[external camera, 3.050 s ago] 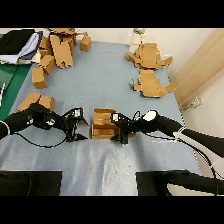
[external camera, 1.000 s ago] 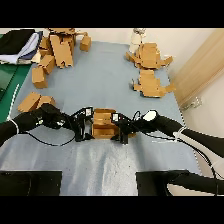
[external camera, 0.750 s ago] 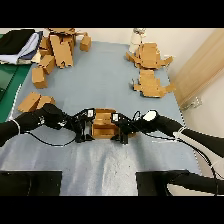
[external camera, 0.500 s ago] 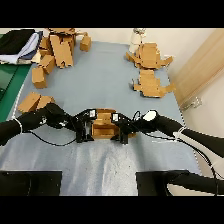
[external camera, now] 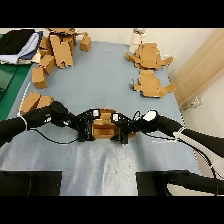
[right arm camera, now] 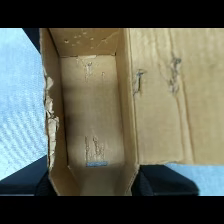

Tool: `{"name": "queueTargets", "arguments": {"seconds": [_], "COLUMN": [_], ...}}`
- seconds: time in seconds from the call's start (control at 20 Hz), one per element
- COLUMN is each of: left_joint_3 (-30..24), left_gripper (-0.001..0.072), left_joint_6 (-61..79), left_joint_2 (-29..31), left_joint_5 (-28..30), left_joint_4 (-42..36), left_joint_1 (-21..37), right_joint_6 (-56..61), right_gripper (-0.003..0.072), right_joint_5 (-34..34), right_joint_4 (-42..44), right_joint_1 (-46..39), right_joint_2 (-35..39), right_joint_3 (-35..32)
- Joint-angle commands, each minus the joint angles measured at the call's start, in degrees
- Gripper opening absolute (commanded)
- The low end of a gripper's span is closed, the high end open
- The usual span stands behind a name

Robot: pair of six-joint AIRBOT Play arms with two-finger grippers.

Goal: Fold the box.

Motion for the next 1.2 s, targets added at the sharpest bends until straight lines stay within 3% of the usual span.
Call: {"name": "queueTargets", "arguments": {"seconds": [0.0,0.9,1.05,1.15], "left_joint_3": [0.61,0.59,0.59,0.59], "left_gripper": [0.0596,0.0600,0.0600,0.0600], "left_joint_6": [-1.64,-3.13,-3.15,-3.15], "left_joint_2": [-0.50,-0.50,-0.50,-0.50], "left_joint_5": [-0.46,-0.92,-1.18,-1.77], "left_joint_4": [2.49,4.48,4.46,4.50], "left_joint_1": [-0.44,-0.39,-0.85,-0.90], "right_joint_6": [0.00,0.00,0.00,0.02], "right_gripper": [0.0501,0.0500,0.0500,0.0520], "right_joint_5": [0.02,-0.48,-4.59,-4.13], "right_joint_4": [0.00,0.17,8.07,8.24], "right_joint_1": [-0.02,0.04,-0.09,0.04], "right_joint_2": [0.02,0.02,0.98,1.09], "right_joint_3": [0.02,0.02,0.02,0.02]}}
